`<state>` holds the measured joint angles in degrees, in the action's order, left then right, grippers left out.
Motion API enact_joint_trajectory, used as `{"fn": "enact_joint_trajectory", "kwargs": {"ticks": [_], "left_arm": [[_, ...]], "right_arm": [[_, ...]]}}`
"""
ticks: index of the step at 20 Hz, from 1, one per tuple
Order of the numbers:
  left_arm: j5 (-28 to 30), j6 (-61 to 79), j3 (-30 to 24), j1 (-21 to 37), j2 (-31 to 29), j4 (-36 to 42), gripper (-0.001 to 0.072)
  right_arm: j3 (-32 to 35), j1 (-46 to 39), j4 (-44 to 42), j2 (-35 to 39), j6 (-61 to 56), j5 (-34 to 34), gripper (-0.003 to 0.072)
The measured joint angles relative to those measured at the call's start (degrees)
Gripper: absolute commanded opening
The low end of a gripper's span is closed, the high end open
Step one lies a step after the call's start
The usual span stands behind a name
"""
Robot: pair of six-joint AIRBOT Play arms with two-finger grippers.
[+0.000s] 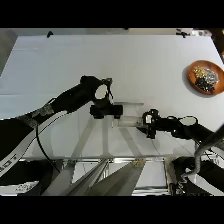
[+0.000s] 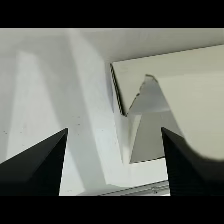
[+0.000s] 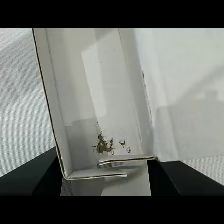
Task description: Fold the box and place the chain.
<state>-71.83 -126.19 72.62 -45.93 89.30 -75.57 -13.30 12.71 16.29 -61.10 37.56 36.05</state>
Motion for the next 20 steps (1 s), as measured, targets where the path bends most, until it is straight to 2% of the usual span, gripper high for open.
{"fn": "enact_joint_trajectory", "kwargs": {"ticks": [3,5,9,11,14,17,19,20], "left_arm": [[-1.6,-0.1,1.0,-0.9,1.6,-0.1,0.0619],[-2.2,-0.2,1.3,-1.4,2.6,-0.5,0.0515],[-2.4,-1.1,1.6,-2.4,3.8,-3.8,0.0489],[-1.5,-1.8,1.6,-3.0,4.5,-4.4,0.0485],[0.5,-2.4,1.6,-3.7,5.6,-4.6,0.0387],[2.4,-2.6,1.6,-4.4,6.6,-4.4,0.0373],[3.7,-2.6,1.6,-4.9,7.1,-4.2,0.0259],[4.1,-2.6,1.6,-5.1,7.4,-4.1,0.0225]], "right_arm": [[0.0,0.0,0.0,0.0,0.0,0.0,0.0403],[0.0,0.0,0.0,0.0,0.0,0.0,0.0403],[0.0,0.0,0.0,0.0,0.0,0.1,0.0403],[0.0,0.0,0.0,0.0,0.0,0.1,0.0403],[0.0,0.0,0.0,0.0,0.0,0.1,0.0403],[0.0,0.0,0.0,0.0,-0.1,0.2,0.0403],[0.0,0.0,0.0,0.0,0.0,0.2,0.0403],[0.0,0.0,0.0,0.0,-0.1,0.2,0.0403]]}}
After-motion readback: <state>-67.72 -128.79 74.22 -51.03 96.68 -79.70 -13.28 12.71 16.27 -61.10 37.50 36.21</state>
